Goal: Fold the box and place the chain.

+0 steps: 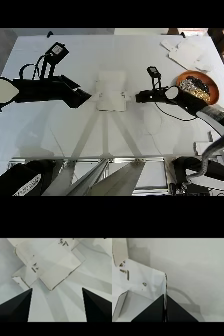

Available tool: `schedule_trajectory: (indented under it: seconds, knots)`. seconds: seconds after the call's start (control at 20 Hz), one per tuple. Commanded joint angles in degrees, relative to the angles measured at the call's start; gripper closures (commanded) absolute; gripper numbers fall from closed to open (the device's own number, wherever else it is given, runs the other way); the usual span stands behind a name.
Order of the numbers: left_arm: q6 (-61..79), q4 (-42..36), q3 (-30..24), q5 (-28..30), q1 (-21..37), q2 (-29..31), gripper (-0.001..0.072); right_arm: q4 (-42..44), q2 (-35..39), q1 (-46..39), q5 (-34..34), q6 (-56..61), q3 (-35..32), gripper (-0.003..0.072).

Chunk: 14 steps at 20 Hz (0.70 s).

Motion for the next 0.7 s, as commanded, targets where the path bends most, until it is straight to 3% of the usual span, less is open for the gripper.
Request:
schedule_trajectory:
  seconds: [0.0,0.15,0.65]
  knots:
    - [0.00,0.00,0.00,0.00,-0.02,0.02,0.0010,-3.98,1.73,-2.47,3.54,1.11,-0.02,0.0671]
    - [0.00,0.02,0.00,0.00,-0.02,0.02,0.0010,-3.91,1.73,-2.49,6.01,-4.22,-0.04,0.0671]
    - [0.00,0.02,0.00,0.00,-0.02,0.02,0.0010,-3.65,1.75,-2.49,6.62,-4.15,-0.02,0.0670]
